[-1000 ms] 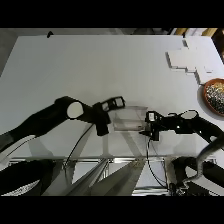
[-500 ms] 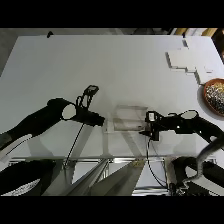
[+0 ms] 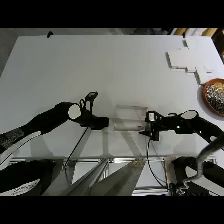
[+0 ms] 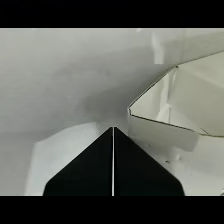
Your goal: Fold the box and place the chain.
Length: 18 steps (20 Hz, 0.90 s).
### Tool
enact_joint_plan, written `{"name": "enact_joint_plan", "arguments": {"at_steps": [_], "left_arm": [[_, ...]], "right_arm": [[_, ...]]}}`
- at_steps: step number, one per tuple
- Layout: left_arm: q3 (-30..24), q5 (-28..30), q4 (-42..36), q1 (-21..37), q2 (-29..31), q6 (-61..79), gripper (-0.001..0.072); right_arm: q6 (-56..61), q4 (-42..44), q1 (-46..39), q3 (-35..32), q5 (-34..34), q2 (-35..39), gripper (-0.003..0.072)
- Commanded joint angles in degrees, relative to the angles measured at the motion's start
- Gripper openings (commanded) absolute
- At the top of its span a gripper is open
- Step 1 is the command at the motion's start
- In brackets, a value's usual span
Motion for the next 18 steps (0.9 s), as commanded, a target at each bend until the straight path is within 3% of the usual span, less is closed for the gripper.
{"name": "enact_joint_plan", "arguments": {"at_steps": [1, 6, 8, 12, 14, 18], "left_arm": [[0.4, 0.0, -2.5, -0.7, 0.8, 0.8, 0.0003], [0.7, 0.9, -3.9, -1.8, 4.4, 1.8, 0.0017], [0.8, 0.9, -5.2, -1.9, 4.9, 1.8, 0.0081], [1.9, 1.1, -5.7, -2.6, 5.0, 1.8, 0.0093], [3.0, 1.1, -5.7, -2.6, 5.0, 1.8, 0.0158], [3.7, 1.2, -5.6, -2.9, 5.0, 1.8, 0.0159]], "right_arm": [[0.0, 0.0, 0.0, 0.0, 0.0, 0.0, 0.0407], [0.0, 0.0, 0.0, 0.0, 0.0, 0.0, 0.0407], [0.0, 0.0, 0.0, 0.0, 0.0, 0.0, 0.0407], [0.0, 0.0, 0.0, 0.0, 0.0, 0.0, 0.0407], [0.0, 0.0, 0.0, 0.0, 0.0, 0.0, 0.0407], [0.0, 0.0, 0.0, 0.0, 0.0, 0.0, 0.0407]]}}
